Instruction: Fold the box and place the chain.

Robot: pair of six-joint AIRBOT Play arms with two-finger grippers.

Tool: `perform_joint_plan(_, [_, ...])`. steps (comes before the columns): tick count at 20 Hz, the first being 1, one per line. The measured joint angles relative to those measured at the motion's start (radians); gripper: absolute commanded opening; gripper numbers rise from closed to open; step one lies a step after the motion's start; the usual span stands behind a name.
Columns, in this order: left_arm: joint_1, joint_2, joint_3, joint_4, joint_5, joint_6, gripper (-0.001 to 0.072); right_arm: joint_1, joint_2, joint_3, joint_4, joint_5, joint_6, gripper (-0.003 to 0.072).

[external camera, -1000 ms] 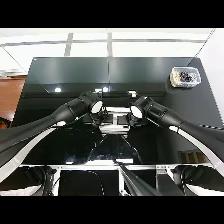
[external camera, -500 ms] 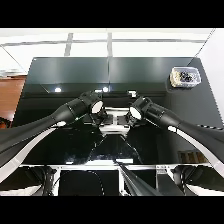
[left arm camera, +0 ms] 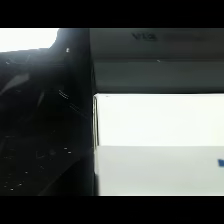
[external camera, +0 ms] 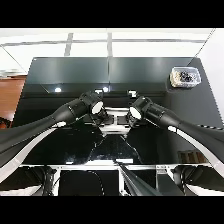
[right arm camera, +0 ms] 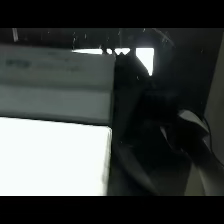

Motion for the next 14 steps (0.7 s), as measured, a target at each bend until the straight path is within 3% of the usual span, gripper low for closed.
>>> perform_joint_plan(5, [0.0, 0.0, 0.0, -0.002, 0.002, 0.0, 0.0026, -0.004, 0.066, 0.055, -0.002, 0.092, -0.078, 0.0383])
perform_joint_plan(9, [0.0, 0.0, 0.0, -0.003, 0.002, -0.001, 0.0026, -0.017, 0.235, 0.085, -0.031, 0.224, -0.162, 0.0383])
perform_joint_plan(11, [0.0, 0.0, 0.0, -0.003, 0.002, -0.001, 0.0026, -0.039, 0.335, 0.09, -0.125, 0.283, -0.184, 0.0383])
perform_joint_plan(14, [0.0, 0.0, 0.0, -0.003, 0.002, -0.003, 0.0027, -0.117, 0.437, 0.073, -0.402, 0.324, -0.203, 0.0387])
